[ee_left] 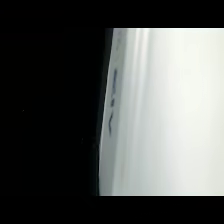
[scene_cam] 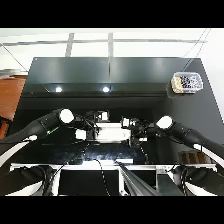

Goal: Fold the box and place the chain.

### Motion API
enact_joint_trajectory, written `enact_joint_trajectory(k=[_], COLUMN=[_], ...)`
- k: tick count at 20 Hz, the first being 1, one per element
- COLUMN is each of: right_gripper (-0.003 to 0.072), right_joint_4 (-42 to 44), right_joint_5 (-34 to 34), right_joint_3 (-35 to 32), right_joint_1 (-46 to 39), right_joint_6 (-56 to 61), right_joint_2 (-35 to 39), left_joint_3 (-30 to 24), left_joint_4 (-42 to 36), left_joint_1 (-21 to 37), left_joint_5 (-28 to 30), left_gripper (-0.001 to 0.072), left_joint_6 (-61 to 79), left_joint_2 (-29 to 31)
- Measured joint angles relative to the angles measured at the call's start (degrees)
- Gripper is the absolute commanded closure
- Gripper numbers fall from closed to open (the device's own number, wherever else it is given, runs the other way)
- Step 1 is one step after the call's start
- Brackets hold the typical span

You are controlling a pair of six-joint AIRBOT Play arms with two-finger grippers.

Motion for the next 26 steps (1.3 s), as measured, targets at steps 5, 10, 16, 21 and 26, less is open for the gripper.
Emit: enact_joint_trajectory(k=[5, 10, 16, 21, 26], right_gripper=[-0.0014, -0.0013, -0.0013, -0.0013, -0.0011], right_joint_4=[-0.17, -1.51, -4.02, -5.03, -5.33], right_joint_5=[-0.61, -1.16, -2.84, -3.85, -4.31], right_joint_3=[0.0, 0.04, 0.02, 0.04, 0.04], right_joint_1=[0.35, 0.42, 0.55, 1.4, 1.64], right_joint_6=[0.07, 1.51, 3.5, 3.78, 3.89], right_joint_2=[-0.11, -0.11, -0.22, -0.28, -0.28], left_joint_3=[0.04, 0.04, 0.07, 0.07, 0.09], left_joint_4=[0.15, 0.26, 0.31, 0.35, 0.37], left_joint_1=[0.0, 0.0, 0.0, 0.0, 0.0], left_joint_5=[0.55, 0.61, 0.39, 0.24, 0.11], left_gripper=[0.0681, 0.0681, 0.0682, 0.0681, 0.0681], left_joint_6=[0.0, -0.04, -0.11, -0.07, -0.04], left_joint_2=[-0.26, -0.33, -0.33, -0.33, -0.33])
